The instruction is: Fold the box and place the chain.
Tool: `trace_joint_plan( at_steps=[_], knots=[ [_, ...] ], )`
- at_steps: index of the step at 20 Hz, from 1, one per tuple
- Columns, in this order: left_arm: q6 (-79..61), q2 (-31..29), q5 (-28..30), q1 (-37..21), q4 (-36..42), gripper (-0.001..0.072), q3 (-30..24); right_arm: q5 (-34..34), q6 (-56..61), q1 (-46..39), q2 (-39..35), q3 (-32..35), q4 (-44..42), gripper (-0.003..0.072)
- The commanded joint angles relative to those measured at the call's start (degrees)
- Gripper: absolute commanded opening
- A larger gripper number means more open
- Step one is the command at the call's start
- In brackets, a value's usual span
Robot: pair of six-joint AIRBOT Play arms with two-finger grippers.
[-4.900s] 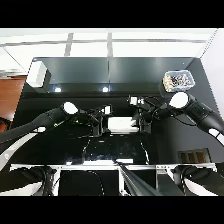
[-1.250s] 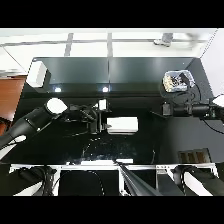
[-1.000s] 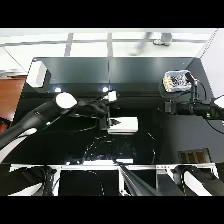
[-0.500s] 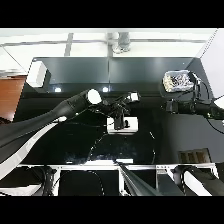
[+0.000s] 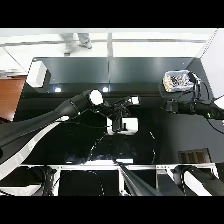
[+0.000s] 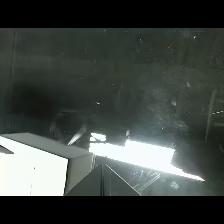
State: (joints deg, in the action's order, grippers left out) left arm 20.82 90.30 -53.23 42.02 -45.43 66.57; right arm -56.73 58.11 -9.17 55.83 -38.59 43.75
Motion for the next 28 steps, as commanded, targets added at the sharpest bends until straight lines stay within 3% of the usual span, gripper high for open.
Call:
trace_joint_plan(
  at_steps=[1,7,15,19,20,21,22,28],
  knots=[
    [0.48,0.04,-1.09,0.07,-0.63,0.0709,0.07,-0.02,0.0,0.0,-0.02,0.0,0.02,0.0014],
    [0.48,0.04,-1.25,0.09,-1.62,0.0709,0.07,-0.02,0.02,-0.02,-0.02,0.0,0.02,0.0014],
    [1.27,0.22,0.5,3.02,-11.41,0.0709,0.07,0.0,0.0,-0.02,-0.02,0.0,0.02,0.0014],
    [4.85,1.7,1.11,3.87,-11.98,0.0704,0.07,0.11,0.0,-0.02,0.0,0.17,0.02,0.0014],
    [6.45,1.57,0.96,4.11,-12.94,0.0635,0.35,0.26,0.0,-0.02,0.0,0.42,0.0,0.0014],
    [10.05,1.27,-0.13,4.13,-14.56,0.045,1.4,0.28,0.0,-0.02,0.0,0.68,0.0,0.0014],
    [14.6,0.66,-1.75,3.98,-16.5,0.0344,2.91,0.31,0.0,-0.02,0.02,0.9,0.02,0.0014],
    [39.87,-11.34,-12.72,-2.51,-35.65,0.0331,10.56,0.5,0.0,-0.02,0.02,0.94,0.0,0.0014]
  ],
)
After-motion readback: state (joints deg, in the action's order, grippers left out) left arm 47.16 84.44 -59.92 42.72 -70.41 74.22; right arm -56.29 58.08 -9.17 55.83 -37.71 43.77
